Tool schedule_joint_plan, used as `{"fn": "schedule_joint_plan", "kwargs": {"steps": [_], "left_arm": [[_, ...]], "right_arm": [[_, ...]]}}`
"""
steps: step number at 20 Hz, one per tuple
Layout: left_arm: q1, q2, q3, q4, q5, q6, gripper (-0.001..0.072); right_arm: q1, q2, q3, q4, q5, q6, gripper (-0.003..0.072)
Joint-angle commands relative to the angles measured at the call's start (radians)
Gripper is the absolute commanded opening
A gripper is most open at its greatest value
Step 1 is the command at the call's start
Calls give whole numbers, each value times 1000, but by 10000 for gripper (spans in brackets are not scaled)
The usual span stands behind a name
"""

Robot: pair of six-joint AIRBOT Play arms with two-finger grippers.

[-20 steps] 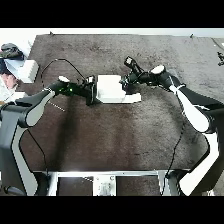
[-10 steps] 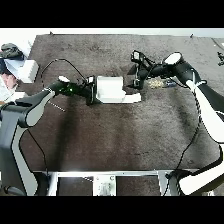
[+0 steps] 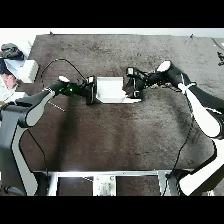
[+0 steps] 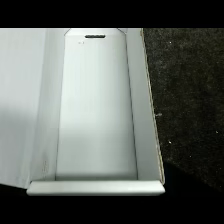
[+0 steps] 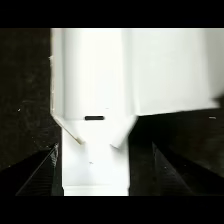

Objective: Fold the box and place the chain.

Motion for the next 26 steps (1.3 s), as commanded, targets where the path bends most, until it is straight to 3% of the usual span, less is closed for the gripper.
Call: {"fn": "schedule_joint_plan", "kwargs": {"steps": [1, 5, 7, 11, 12, 13, 26], "left_arm": [[0, -1, 0, 0, 0, 0, 263], [0, -1, 0, 0, 0, 0, 264], [0, -1, 0, 0, 0, 0, 263], [0, -1, 0, 0, 0, 0, 263], [0, -1, 0, 0, -1, 0, 263], [0, -1, 0, 0, -1, 0, 263], [0, -1, 0, 0, -2, 0, 264]], "right_arm": [[25, -37, 0, -23, -1, -7, 650], [27, -50, 0, -10, -45, 31, 648], [27, -50, 0, 11, -42, 31, 347], [31, -50, 0, 72, -18, 31, 344], [35, -50, 0, 90, -13, 31, 300], [40, -50, 0, 91, -13, 31, 155], [56, -69, 0, 94, -26, 18, 183]]}}
